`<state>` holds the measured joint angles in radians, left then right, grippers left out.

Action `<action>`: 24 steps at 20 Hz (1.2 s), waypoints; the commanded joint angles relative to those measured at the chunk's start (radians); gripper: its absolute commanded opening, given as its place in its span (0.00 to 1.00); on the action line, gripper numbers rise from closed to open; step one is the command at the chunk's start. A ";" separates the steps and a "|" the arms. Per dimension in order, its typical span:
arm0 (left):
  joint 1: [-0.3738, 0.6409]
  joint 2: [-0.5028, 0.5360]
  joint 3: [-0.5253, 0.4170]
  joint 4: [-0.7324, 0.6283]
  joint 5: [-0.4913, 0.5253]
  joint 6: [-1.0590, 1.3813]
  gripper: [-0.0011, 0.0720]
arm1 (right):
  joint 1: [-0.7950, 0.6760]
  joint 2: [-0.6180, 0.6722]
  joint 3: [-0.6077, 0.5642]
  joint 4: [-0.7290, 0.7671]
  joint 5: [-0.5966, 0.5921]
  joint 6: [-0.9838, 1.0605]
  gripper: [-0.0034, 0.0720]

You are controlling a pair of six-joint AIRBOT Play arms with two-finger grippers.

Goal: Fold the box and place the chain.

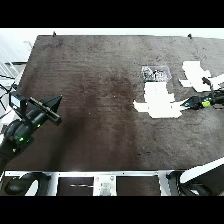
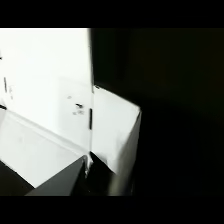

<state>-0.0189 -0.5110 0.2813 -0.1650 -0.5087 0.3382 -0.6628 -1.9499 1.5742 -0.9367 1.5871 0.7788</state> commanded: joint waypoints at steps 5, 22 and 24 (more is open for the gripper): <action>-0.001 0.000 0.000 0.000 0.000 0.000 0.04 | 0.021 -0.034 -0.024 0.171 0.039 -0.064 0.05; -0.001 0.000 0.000 0.000 0.000 0.000 0.04 | 0.605 0.454 -0.692 0.547 -0.568 0.018 0.05; -0.001 0.000 0.000 0.000 0.000 0.000 0.04 | 0.648 0.454 -0.692 0.557 -0.622 0.033 0.05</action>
